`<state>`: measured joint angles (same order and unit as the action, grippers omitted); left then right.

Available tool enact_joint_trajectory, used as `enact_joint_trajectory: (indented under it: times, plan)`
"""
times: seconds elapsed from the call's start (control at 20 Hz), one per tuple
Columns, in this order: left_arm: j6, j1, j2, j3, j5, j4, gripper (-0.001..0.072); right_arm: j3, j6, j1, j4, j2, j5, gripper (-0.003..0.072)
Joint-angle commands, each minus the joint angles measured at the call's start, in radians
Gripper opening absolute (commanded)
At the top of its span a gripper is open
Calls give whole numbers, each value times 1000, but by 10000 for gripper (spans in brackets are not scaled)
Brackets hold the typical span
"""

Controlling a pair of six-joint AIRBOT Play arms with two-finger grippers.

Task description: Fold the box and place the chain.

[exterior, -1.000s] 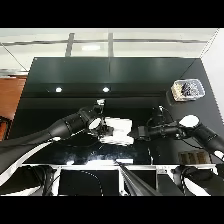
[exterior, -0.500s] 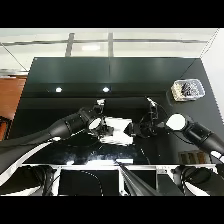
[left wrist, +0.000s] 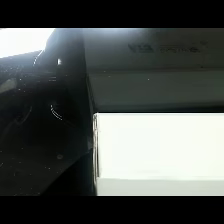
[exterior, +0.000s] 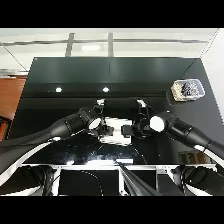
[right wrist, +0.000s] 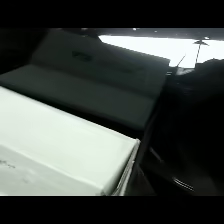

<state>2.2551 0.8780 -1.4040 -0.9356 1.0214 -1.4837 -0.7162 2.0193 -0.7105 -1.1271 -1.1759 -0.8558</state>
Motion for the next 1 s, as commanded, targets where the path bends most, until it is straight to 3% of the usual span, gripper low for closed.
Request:
enact_joint_trajectory:
  times: [0.0, 0.15, 0.2, 0.3, 0.35, 0.8, 0.9, 0.95]
  plan:
    - [0, -1, 0, 0, 0, 0, 29, -61, 195, -67, -174, -35, -71, 367]
    - [0, -1, 0, 0, 0, -1, 30, -129, 291, -103, -238, -76, -158, 365]
    - [0, -1, 0, 0, 0, -1, 30, -152, 306, -111, -239, -97, -189, 306]
    - [0, -1, 0, 0, 0, -1, 30, -190, 336, -130, -239, -142, -238, 294]
    - [0, -1, 0, 0, 0, 0, 30, -203, 343, -137, -239, -163, -252, 243]
    - [0, -1, 0, 0, 4, 0, 30, -207, 441, -142, -239, -201, -265, 242]
    - [0, -1, 0, 0, 4, 0, 30, -207, 451, -142, -240, -201, -262, 118]
    - [0, -1, 0, 0, 4, 0, 30, -207, 452, -142, -240, -201, -258, 14]
